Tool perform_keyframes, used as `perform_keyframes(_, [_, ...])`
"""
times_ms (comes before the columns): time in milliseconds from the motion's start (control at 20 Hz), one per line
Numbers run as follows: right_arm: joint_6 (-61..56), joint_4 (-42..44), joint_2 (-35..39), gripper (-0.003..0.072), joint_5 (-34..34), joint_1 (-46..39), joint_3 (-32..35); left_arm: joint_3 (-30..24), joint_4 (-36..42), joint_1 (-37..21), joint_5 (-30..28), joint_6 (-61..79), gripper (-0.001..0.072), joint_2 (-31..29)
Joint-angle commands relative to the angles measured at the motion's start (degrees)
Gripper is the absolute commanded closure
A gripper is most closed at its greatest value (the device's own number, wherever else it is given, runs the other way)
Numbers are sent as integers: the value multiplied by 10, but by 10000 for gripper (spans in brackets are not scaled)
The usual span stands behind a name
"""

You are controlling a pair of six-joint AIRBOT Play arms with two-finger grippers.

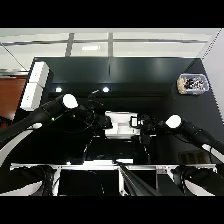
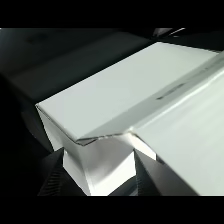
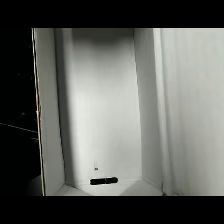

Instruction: Fold the box and place the chain.

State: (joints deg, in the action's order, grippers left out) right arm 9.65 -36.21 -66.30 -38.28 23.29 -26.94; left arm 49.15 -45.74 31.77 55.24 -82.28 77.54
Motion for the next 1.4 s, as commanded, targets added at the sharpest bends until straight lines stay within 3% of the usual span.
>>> perform_keyframes(0, [0, 0, 0, 495, 0, 0, 0, 0, -56, 16, -12, -51, 216, 0])
perform_keyframes(350, [0, 0, 0, 495, 0, 0, 0, 5, -146, 40, -28, -135, 216, 0])
perform_keyframes(850, [0, 0, 0, 495, 0, 0, 0, 60, -249, 114, -8, -282, 232, 1])
perform_keyframes(950, [0, 0, 0, 495, 0, 0, 0, 60, -273, 134, -8, -310, 387, 2])
perform_keyframes(1000, [0, 0, 0, 495, 0, 0, 0, 60, -287, 142, -9, -327, 428, 2])
perform_keyframes(1350, [0, 0, 0, 495, 0, 0, 0, 61, -352, 161, 7, -431, 428, 3])
